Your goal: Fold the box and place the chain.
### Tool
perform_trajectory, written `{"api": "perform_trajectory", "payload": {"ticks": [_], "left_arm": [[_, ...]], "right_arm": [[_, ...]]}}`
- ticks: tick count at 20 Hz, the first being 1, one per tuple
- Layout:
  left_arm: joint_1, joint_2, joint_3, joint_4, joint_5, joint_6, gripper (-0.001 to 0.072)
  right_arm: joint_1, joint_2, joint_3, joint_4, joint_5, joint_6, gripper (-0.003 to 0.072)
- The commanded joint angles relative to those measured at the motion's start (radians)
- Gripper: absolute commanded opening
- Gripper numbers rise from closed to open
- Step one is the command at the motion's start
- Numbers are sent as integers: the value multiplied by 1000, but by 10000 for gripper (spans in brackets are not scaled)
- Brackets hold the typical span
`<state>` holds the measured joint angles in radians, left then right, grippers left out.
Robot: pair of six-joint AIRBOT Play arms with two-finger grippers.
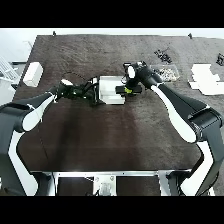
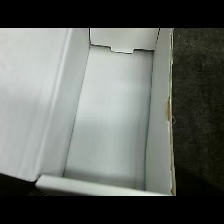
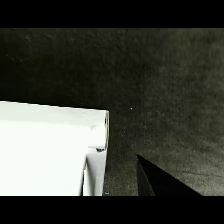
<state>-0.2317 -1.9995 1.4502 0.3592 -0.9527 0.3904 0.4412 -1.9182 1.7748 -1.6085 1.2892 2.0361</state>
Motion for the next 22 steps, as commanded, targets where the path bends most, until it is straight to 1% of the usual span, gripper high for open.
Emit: {"api": "perform_trajectory", "payload": {"ticks": [1, 3, 7, 10, 13, 14, 17, 19, 20, 21, 22], "left_arm": [[2, 0, 0, 0, 2, 0, 334], [2, 0, 0, 0, 2, 0, 334], [2, 0, 0, 0, 2, 0, 334], [2, 0, 0, 0, 2, 0, 334], [2, 0, 0, 0, 1, 0, 334], [2, 0, 0, 0, 1, 0, 334], [1, 0, 0, 0, 1, 0, 334], [2, 0, 0, 0, 1, 0, 334], [2, 0, 0, 0, 1, 0, 334], [2, 0, 0, 0, -2, -1, 334], [2, 0, 0, 0, -2, 0, 334]], "right_arm": [[0, -20, 25, -4, 29, 30, 350], [6, -38, 47, -5, 37, 29, 345], [19, -65, 99, -17, 60, 29, 257], [20, -78, 118, -41, 99, 29, 251], [21, -96, 119, -46, 104, 29, 250], [21, -103, 119, -45, 108, 29, 219], [31, -118, 119, -45, 111, 33, 210], [41, -127, 120, -50, 112, 33, 122], [45, -129, 121, -65, 112, 33, 48], [50, -129, 121, -72, 112, 32, 15], [57, -129, 128, -88, 111, 32, 15]]}}
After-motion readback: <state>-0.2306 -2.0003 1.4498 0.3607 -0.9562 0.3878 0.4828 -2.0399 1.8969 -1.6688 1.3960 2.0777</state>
